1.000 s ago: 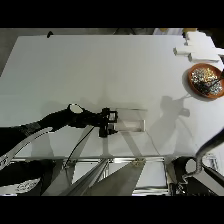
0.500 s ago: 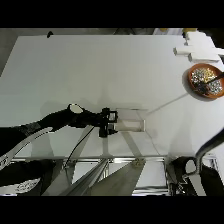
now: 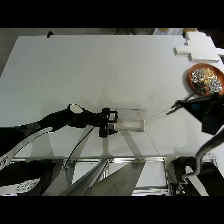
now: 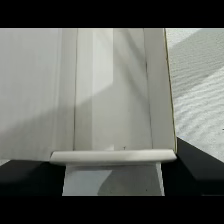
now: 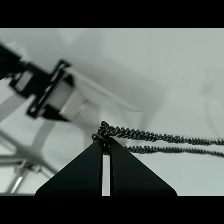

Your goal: Fold the box and place the chain.

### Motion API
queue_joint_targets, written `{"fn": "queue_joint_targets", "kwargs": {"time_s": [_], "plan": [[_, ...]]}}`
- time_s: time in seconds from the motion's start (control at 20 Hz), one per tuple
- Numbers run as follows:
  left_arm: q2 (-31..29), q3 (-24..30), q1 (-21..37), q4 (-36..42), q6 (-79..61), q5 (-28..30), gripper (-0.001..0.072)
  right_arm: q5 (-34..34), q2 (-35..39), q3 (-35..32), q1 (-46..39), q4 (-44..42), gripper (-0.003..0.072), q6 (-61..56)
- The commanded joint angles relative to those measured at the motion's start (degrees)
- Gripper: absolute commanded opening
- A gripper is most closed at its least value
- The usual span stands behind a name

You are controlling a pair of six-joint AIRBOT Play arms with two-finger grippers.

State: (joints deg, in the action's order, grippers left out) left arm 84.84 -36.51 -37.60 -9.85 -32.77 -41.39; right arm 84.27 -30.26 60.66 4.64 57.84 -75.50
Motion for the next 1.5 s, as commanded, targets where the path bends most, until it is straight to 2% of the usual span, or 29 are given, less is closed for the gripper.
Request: {"fn": "queue_joint_targets", "kwargs": {"time_s": [0.0, 0.25, 0.45, 0.75, 0.95, 1.1, 1.15, 1.25, 1.4, 1.45], "plan": [[-0.02, 0.0, 0.0, -0.02, -0.02, 0.0, 0.0134, -6.78, 0.17, -6.4, 10.16, -1.51, 0.0016, -2.05], [-0.02, 0.0, 0.0, -0.02, -0.02, 0.0, 0.0134, -17.73, -1.79, -16.31, 18.78, -0.33, 0.0016, -1.99], [-0.02, 0.0, 0.0, -0.02, 0.0, 0.0, 0.0134, -24.3, -8.26, -18.95, 23.5, 0.46, 0.0016, -0.07], [-0.02, 0.0, 0.0, -0.02, -0.02, 0.0, 0.0134, -27.96, -20.35, -18.95, 26.71, 3.91, 0.0016, 0.94], [-0.02, 0.0, 0.0, -0.02, -0.02, 0.0, 0.0134, -29.24, -21.94, -21.75, 26.73, 6.25, 0.0018, 0.46], [-0.02, 0.0, 0.0, -0.02, 0.0, 0.0, 0.0134, -30.82, -21.94, -24.87, 26.73, 6.47, 0.0056, 0.31], [-0.02, 0.0, 0.0, -0.02, -0.02, -0.02, 0.0134, -30.82, -21.94, -24.9, 26.73, 6.43, 0.0077, 0.33], [-0.02, 0.0, 0.0, -0.02, -0.02, 0.0, 0.0134, -29.77, -21.79, -24.65, 26.71, 6.45, 0.0183, 0.31], [-0.02, 0.0, 0.0, -0.02, 0.0, 0.0, 0.0134, -17.44, -21.77, -18.08, 26.08, 11.37, 0.0196, 0.15], [-0.02, 0.0, 0.0, -0.02, -0.02, 0.0, 0.0134, -12.81, -21.75, -14.91, 25.05, 13.86, 0.0172, -1.33]]}}
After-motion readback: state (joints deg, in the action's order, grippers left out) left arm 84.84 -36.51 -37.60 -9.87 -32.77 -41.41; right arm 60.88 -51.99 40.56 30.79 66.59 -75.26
